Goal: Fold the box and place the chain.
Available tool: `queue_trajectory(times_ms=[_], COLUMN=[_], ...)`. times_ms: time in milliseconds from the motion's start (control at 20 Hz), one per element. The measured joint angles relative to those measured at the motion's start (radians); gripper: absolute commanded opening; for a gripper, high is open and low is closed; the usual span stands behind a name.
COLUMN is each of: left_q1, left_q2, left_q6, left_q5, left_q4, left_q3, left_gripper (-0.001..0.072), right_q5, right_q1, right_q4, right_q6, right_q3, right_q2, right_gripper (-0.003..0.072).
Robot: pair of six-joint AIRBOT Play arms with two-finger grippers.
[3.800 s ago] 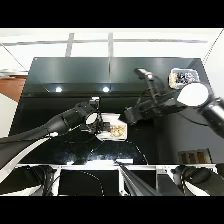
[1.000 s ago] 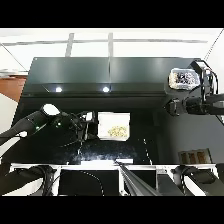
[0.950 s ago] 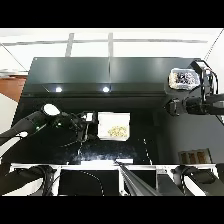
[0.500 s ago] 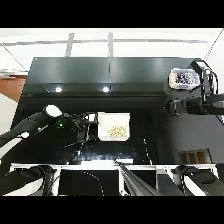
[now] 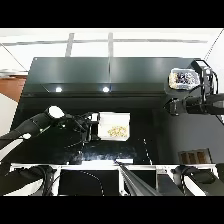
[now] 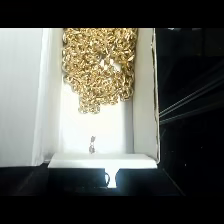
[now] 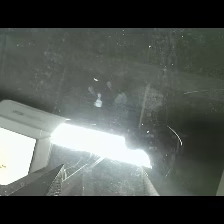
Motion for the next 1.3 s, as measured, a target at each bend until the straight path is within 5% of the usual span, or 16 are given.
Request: queue_trajectory(times_ms=[100, 150, 200, 550, 950, 1300], left_q1=[-0.015, -0.021, -0.025, -0.036, -0.036, -0.036], left_q2=[-0.006, -0.01, -0.013, -0.019, -0.019, -0.019], left_q6=[-0.001, -0.003, -0.002, -0.003, -0.004, -0.005], left_q5=[0.003, 0.004, 0.007, 0.027, 0.034, 0.034], left_q4=[0.0, 0.0, -0.003, 0.003, 0.007, 0.008], left_q3=[0.0, 0.0, 0.0, 0.0, 0.0, 0.0], left_gripper=[0.0595, 0.0514, 0.0498, 0.05, 0.05, 0.05], right_q5=[-0.006, -0.01, -0.014, -0.132, -0.402, -0.299], right_q1=[0.0, 0.0, 0.001, 0.093, 0.255, 0.278], right_q4=[0.0, 0.001, 0.001, 0.093, 0.289, 0.391], right_q6=[0.0, 0.0, 0.0, -0.05, -0.249, -0.647], right_q3=[-0.006, -0.011, -0.018, -0.049, -0.051, -0.029], right_q2=[0.0, 0.0, -0.002, -0.054, -0.296, -0.361], right_gripper=[0.0569, 0.0719, 0.072, 0.072, 0.072, 0.072])
